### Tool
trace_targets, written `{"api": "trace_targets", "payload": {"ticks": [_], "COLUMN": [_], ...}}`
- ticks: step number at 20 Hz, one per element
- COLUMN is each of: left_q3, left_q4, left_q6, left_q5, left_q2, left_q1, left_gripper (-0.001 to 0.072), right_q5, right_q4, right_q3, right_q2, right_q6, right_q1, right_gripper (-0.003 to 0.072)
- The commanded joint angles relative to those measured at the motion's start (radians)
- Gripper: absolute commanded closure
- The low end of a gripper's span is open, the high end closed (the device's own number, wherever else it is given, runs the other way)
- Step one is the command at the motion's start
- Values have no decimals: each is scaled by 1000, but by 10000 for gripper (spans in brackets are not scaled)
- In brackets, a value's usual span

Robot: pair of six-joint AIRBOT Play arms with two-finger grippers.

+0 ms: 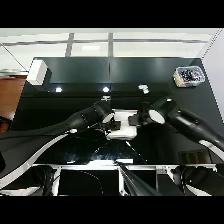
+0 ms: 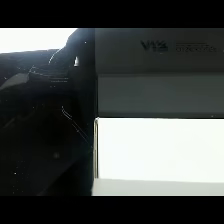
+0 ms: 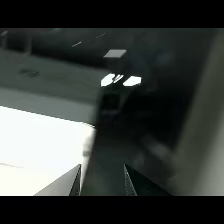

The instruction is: Fold the box and place the chain.

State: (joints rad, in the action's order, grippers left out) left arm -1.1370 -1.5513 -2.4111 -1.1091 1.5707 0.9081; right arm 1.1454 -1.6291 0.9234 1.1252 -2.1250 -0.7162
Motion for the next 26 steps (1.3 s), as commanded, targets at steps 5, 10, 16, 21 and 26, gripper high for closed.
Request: {"api": "trace_targets", "payload": {"ticks": [5,10,16,21,26], "left_q3": [0,0,0,0,0], "left_q4": [0,0,1,0,0], "left_q6": [0,0,0,0,0], "left_q5": [1,2,1,1,5], "left_q2": [0,0,0,0,0], "left_q1": [0,0,0,0,0], "left_gripper": [680,680,680,680,681], "right_q5": [167,-232,-454,-244,-154], "right_q4": [-533,-402,-250,127,153], "right_q3": [-5,-49,210,659,883], "right_q2": [-174,-136,151,565,791], "right_q6": [13,51,162,356,372], "right_q1": [261,672,845,941,965], "right_gripper": [368,-21,-19,-18,-3]}}
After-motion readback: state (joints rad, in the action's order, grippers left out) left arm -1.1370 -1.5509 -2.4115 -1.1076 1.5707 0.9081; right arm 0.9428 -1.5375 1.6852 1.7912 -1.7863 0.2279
